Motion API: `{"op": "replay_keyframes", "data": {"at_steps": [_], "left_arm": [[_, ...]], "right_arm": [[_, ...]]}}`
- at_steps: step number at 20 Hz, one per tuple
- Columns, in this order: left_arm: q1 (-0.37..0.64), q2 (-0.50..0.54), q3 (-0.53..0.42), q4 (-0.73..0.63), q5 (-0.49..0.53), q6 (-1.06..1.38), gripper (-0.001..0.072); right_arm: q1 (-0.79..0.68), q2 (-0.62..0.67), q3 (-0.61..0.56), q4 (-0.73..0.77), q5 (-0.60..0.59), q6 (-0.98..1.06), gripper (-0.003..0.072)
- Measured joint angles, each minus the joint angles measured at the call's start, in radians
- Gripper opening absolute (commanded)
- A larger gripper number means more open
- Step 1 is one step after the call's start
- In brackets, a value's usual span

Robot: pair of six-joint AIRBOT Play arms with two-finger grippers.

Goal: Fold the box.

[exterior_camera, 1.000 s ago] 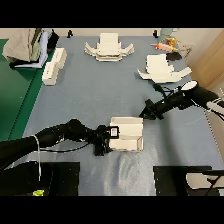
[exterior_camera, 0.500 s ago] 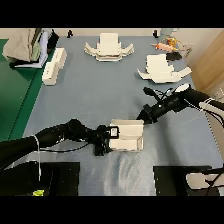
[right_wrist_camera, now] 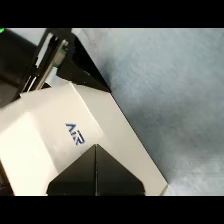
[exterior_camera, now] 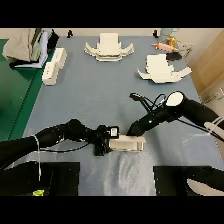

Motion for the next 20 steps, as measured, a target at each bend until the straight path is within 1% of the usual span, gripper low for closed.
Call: {"op": "replay_keyframes", "data": {"at_steps": [4, 7, 9, 16, 17, 18, 19, 20], "left_arm": [[0.000, 0.000, 0.000, 0.000, 0.000, 0.000, 0.0517], [0.000, 0.000, 0.000, 0.000, 0.000, 0.000, 0.0517], [0.000, 0.000, 0.000, 0.000, 0.000, 0.000, 0.0517], [0.000, 0.000, 0.000, 0.000, 0.000, 0.000, 0.0517], [0.000, 0.000, 0.000, 0.000, 0.000, 0.000, 0.0517], [0.000, 0.000, 0.000, 0.000, 0.000, 0.000, 0.0517], [0.000, 0.000, 0.000, 0.000, 0.000, 0.000, 0.0517], [0.000, 0.000, 0.000, 0.000, 0.000, 0.000, 0.0517]], "right_arm": [[0.142, 0.117, -0.065, -0.052, -0.137, -0.006, 0.0008], [0.250, 0.198, -0.092, -0.135, -0.229, -0.005, 0.0008], [0.314, 0.241, -0.104, -0.219, -0.273, 0.014, 0.0008], [0.476, 0.373, -0.162, -0.511, -0.343, 0.080, 0.0020], [0.495, 0.394, -0.175, -0.551, -0.349, 0.089, 0.0163], [0.507, 0.412, -0.187, -0.586, -0.354, 0.093, 0.0402], [0.517, 0.428, -0.199, -0.616, -0.359, 0.098, 0.0484], [0.524, 0.441, -0.207, -0.637, -0.360, 0.098, 0.0485]]}}
